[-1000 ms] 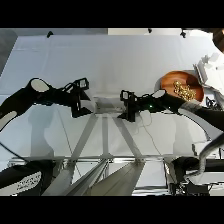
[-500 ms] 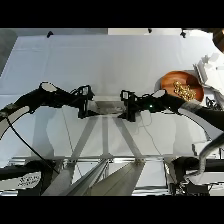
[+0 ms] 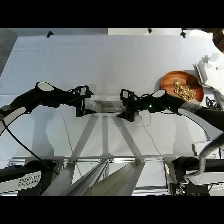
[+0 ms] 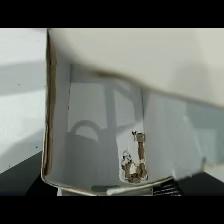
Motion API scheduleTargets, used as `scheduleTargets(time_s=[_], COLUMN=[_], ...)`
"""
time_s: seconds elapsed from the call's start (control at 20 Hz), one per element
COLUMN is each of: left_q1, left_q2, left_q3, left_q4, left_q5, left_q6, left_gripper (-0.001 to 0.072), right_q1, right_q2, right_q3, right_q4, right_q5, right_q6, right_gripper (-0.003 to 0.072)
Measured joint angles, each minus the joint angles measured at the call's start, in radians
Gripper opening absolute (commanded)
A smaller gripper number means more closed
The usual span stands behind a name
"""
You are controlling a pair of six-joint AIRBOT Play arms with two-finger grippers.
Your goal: Fold the box and place the chain.
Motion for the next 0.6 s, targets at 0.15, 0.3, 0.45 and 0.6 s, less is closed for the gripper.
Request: scheduleTargets(time_s=[0.15,0.3,0.45,0.6], left_q1=[0.007,0.01,0.011,0.011], left_q2=[0.011,0.016,0.018,0.019], left_q3=[0.0,0.0,0.0,0.0], left_q4=[-0.02,-0.033,-0.04,-0.053], left_q5=[-0.018,-0.045,-0.06,-0.061], left_q6=[-0.005,-0.008,-0.011,-0.061], left_gripper=[0.0707,0.0707,0.0705,0.0702], right_q1=[0.0,0.0,0.0,0.0], right_q2=[0.0,0.0,0.0,0.0], right_q3=[0.0,0.0,0.0,0.0], right_q4=[-0.008,-0.01,-0.008,-0.006], right_q5=[0.0,0.003,0.003,0.003], right_q6=[0.0,-0.003,-0.003,-0.002], right_gripper=[0.0381,0.0381,0.0381,0.0381])
